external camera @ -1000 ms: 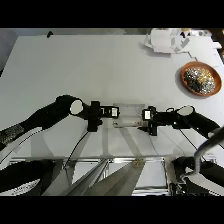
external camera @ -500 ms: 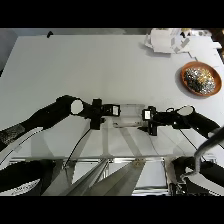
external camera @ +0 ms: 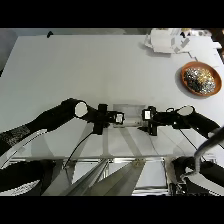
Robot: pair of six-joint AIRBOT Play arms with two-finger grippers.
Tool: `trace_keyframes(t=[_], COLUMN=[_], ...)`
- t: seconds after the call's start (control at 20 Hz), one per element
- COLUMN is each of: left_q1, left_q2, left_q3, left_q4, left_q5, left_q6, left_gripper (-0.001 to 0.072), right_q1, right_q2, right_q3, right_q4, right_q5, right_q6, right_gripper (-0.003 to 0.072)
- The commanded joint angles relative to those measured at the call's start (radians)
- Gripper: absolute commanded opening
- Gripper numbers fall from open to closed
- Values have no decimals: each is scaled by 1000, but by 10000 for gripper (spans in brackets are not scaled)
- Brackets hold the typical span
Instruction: Fold the box and place the chain.
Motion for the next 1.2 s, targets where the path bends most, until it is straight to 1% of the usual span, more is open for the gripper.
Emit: trace_keyframes(t=[0.0, 0.15, 0.25, 0.55, 0.75, 0.8, 0.85, 0.9, 0.95, 1.0, 1.05, 1.1, 1.15], left_q1=[-6, -6, -6, -43, -45, -49, -51, -56, -59, -62, -64, -69, -72], left_q2=[-1, -1, -1, -9, -27, -30, -32, -35, -39, -44, -50, -54, -57], left_q3=[0, 0, 0, 0, 0, 0, 0, 0, 0, 0, 0, 0, 0], left_q4=[-16, -16, -31, -126, -147, -158, -163, -170, -172, -172, -173, -172, -175], left_q5=[30, 90, 110, 105, 104, 112, 118, 127, 129, 129, 127, 128, 129], left_q6=[7, -12, -15, -8, -8, -8, -8, -8, -8, -8, -9, -9, -10], left_gripper=[148, 148, 148, 133, 139, 169, 230, 306, 356, 358, 412, 483, 516], right_q1=[0, 0, 0, 0, 0, 0, 0, 0, 0, 0, 0, 0, 0], right_q2=[1, 1, 1, 1, 1, 1, 1, 1, 1, 1, 1, 1, 1], right_q3=[0, 0, 0, 0, 0, 0, 0, 0, 0, 0, 0, 0, 0], right_q4=[0, 0, 0, 0, 0, 0, 0, 0, 0, 0, 0, 0, 0], right_q5=[0, 0, 0, 0, 0, 0, 0, 0, 0, 0, 0, 0, 0], right_q6=[0, 0, 0, 0, 0, 0, 0, 0, 0, 0, 0, 0, 0], right_gripper=[416, 416, 416, 416, 416, 416, 416, 416, 416, 416, 416, 416, 416])
